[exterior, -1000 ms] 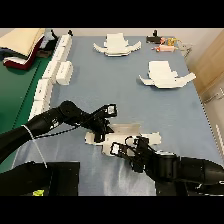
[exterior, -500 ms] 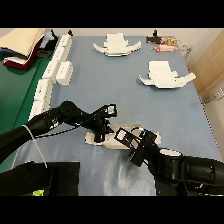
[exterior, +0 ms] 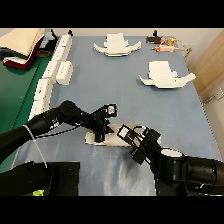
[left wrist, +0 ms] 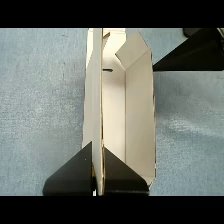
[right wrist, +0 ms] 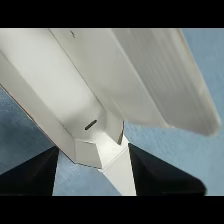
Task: Fold the box.
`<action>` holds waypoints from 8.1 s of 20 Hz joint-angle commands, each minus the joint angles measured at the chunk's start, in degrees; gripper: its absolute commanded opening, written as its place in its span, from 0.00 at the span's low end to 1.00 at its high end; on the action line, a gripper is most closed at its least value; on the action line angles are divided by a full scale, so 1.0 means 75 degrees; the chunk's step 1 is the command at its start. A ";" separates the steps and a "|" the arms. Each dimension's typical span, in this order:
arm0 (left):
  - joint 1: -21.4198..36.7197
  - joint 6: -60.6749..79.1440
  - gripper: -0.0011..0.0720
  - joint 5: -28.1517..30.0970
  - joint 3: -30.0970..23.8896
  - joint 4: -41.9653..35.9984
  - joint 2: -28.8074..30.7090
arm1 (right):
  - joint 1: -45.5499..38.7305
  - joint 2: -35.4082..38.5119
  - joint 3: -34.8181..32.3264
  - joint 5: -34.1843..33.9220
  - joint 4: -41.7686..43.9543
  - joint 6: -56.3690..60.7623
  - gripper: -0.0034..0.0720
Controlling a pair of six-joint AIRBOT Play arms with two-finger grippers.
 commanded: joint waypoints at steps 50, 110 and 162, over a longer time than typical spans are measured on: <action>0.0000 0.0003 0.03 0.0000 0.0009 0.0000 0.0003 | -0.6916 -0.0731 -0.0219 0.0629 0.9090 -1.4469 1.00; 0.0000 0.0003 0.03 0.0000 0.0009 0.0000 0.0003 | -0.6892 -0.1614 -0.0417 0.1460 0.9489 -1.5070 0.93; 0.0000 0.0003 0.03 0.0000 0.0009 0.0000 0.0003 | -0.6732 -0.1358 -0.0647 0.2063 0.9151 -1.5381 0.66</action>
